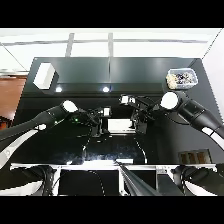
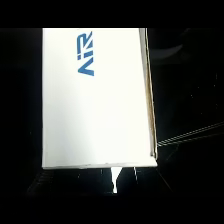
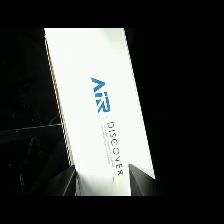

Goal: Fold the box and place the chain.

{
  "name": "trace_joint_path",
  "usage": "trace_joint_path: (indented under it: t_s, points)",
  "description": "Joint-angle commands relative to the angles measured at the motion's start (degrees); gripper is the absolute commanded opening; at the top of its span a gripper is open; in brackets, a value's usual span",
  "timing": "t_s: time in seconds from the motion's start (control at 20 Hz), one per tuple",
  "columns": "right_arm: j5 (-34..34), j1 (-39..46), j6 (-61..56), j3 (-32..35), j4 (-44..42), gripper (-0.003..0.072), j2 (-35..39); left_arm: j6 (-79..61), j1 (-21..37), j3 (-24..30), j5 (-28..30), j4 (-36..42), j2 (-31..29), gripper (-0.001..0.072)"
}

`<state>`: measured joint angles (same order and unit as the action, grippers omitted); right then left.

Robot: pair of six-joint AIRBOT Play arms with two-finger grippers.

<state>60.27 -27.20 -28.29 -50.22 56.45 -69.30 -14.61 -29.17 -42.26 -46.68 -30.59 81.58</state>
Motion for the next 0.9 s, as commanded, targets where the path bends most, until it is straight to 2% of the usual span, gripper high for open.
trace_joint_path:
  t_s: [0.0,0.55,0.85]
  points:
    - [-0.2,-0.2,0.0,0.5,1.0,0.0390,-0.1,0.0,0.0,0.0,0.0,0.0,0.0,0.0480]
    - [-1.0,-0.4,-0.8,1.0,0.4,0.0390,0.5,0.0,0.0,0.0,0.0,0.0,0.0,0.0479]
    - [1.3,2.2,-6.7,0.8,0.5,0.0390,6.3,0.0,0.0,0.0,0.0,0.0,0.0,0.0479]
